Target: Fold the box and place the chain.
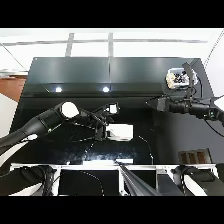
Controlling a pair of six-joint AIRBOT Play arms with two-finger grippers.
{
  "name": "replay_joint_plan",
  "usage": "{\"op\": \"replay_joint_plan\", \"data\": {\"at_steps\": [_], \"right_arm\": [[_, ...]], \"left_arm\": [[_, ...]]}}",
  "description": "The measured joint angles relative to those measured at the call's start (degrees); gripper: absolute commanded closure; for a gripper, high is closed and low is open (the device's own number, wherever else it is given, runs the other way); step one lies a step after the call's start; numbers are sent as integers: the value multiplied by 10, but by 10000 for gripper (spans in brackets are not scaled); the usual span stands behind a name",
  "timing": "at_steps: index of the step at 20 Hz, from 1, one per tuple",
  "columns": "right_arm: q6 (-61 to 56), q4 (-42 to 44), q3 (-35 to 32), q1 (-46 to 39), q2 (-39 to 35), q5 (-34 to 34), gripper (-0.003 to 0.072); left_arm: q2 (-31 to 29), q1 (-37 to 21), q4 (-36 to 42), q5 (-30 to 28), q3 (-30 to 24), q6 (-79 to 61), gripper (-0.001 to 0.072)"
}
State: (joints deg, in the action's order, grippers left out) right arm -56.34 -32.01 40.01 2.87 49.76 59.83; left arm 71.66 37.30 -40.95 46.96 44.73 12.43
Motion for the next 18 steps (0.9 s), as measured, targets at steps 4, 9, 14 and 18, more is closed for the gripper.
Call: {"op": "replay_joint_plan", "data": {"at_steps": [4, 9, 14, 18], "right_arm": [[0, 0, 0, 0, 0, 0, 654], [0, 0, 0, 0, 0, -1, 654], [0, 0, 0, 0, 0, -1, 654], [0, 0, 0, 0, 0, -1, 654]], "left_arm": [[1, 2, -2, -8, -5, 0, -5], [8, 5, -2, -16, -8, 0, -5], [16, 16, -1, -19, -8, 0, -5], [19, 19, -1, -20, -8, 0, -5]]}}
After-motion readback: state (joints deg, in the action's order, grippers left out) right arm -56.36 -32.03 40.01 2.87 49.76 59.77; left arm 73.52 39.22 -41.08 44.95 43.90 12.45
